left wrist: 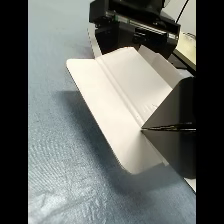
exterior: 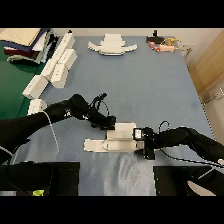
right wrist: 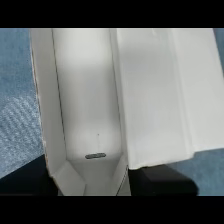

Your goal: Fold the box.

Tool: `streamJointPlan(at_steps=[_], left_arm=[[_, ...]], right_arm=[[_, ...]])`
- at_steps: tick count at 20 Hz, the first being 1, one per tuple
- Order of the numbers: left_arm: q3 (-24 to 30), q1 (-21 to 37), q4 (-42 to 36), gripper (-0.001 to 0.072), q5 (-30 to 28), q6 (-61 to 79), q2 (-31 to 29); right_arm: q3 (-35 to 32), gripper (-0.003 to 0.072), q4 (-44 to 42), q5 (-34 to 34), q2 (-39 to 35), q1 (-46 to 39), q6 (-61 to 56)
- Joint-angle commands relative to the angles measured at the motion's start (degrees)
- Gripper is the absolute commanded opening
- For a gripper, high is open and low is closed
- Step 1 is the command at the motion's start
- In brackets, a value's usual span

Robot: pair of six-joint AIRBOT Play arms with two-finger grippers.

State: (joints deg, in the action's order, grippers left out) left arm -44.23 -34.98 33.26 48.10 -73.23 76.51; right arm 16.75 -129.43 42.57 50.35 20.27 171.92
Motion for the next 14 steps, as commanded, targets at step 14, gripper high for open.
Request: streamJointPlan(at_steps=[14], left_arm=[[-0.96, 0.09, 13.42, 0.0013, 4.09, 6.29, -20.02]], right_arm=[[-0.02, 0.0461, 0.0, -0.04, -0.04, 0.04, 0.02]])
